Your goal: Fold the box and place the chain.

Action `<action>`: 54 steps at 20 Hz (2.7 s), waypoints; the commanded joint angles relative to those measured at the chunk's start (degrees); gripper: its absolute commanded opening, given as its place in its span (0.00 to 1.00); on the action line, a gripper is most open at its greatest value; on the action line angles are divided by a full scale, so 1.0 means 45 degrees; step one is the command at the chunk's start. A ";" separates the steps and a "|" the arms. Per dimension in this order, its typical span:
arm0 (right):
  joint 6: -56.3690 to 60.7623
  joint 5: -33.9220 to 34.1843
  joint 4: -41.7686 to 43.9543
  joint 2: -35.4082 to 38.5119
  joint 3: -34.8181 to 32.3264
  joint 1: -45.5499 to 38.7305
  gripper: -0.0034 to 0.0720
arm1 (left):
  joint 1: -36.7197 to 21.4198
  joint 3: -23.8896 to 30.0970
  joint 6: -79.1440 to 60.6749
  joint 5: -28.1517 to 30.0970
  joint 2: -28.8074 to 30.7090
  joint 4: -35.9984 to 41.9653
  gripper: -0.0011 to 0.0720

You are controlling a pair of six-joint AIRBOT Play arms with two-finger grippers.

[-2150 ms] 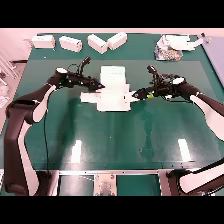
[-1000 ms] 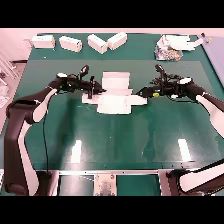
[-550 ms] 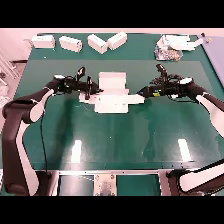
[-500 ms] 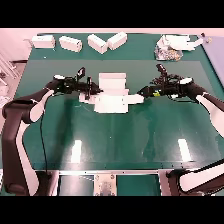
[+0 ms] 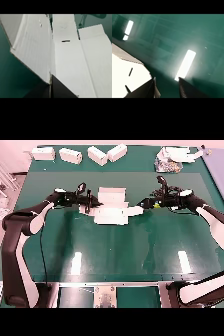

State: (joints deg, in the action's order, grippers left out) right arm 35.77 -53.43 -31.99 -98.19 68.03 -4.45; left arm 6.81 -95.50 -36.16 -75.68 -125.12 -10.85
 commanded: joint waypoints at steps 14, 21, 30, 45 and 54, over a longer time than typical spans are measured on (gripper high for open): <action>-0.1243 -0.0039 0.1559 0.0044 0.0214 -0.0481 0.65 | 0.0141 0.0117 0.0019 0.0272 -0.0015 -0.0165 0.04; -0.3842 -0.0942 0.2011 0.1855 0.0121 -0.0393 0.84 | 0.0141 0.0117 0.0068 0.0291 -0.0015 -0.0155 0.04; -0.5484 -0.0704 0.1996 0.4881 -0.3623 0.1365 0.84 | 0.0141 0.0117 0.0068 0.0291 -0.0015 -0.0155 0.04; -0.9403 0.3531 0.1379 0.5547 -0.6319 0.3497 0.77 | 0.0141 0.0117 0.0063 0.0306 -0.0019 -0.0155 0.04; -1.2711 0.5323 0.1438 0.4503 -0.6348 0.4852 0.77 | 0.0141 0.0117 0.0063 0.0296 -0.0015 -0.0155 0.05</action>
State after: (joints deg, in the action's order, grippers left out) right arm -17.37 -32.10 -25.36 -76.09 39.62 15.31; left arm 7.40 -95.00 -35.86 -74.35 -125.16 -11.53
